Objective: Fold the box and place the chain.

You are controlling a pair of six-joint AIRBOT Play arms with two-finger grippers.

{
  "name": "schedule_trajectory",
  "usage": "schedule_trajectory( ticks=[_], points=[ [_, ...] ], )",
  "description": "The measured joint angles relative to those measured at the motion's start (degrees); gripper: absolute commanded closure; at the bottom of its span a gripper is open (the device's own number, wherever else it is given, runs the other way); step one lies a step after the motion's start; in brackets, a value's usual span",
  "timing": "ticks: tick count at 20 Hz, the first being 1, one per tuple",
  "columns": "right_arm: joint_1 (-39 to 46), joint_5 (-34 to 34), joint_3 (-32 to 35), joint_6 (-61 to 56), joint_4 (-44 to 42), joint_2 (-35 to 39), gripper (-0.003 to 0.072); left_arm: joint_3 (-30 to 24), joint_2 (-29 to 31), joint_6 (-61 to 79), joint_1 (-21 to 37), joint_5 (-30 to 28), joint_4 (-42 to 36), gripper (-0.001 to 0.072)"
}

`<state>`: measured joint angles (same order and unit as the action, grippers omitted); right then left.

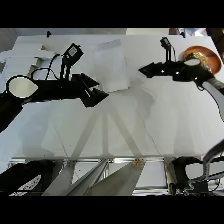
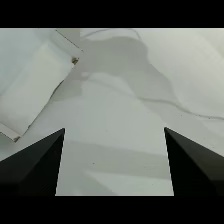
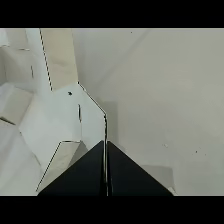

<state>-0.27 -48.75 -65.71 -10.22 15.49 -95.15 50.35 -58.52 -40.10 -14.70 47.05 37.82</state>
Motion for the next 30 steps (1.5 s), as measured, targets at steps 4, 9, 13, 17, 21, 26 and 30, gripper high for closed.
schedule_trajectory(
  ticks=[4, 9, 13, 17, 21, 26, 30],
  points=[
    [-1.03, 7.5, 6.1, 6.71, -6.64, -0.02, 0.0669, 0.0, 0.0, 0.0, 0.0, 0.0, 0.02, 0.0007],
    [-1.31, 12.9, 9.55, 9.79, -9.05, -0.33, 0.0668, 0.0, 0.0, -0.02, 0.0, -0.02, 0.02, 0.0007],
    [-1.33, 13.94, 10.19, 10.27, -9.25, -0.42, 0.0667, 0.0, 0.0, 0.0, 0.0, 0.0, 0.02, 0.0007],
    [-1.33, 13.77, 10.34, 10.45, -9.29, -0.42, 0.0667, 0.0, 0.0, -0.02, 0.0, 0.0, 0.02, 0.0007],
    [-1.36, 13.64, 10.36, 10.49, -9.25, -0.42, 0.0667, 0.0, 0.0, 0.0, 0.0, -0.02, 0.0, 0.0007],
    [-1.36, 13.62, 10.36, 10.49, -9.25, -0.42, 0.0667, 0.0, 0.0, -0.02, 0.0, -0.02, 0.0, 0.0007],
    [-1.36, 13.6, 10.36, 10.51, -9.25, -0.42, 0.0667, 0.0, 0.0, -0.02, 0.0, -0.04, -2.16, 0.0007]
  ],
)
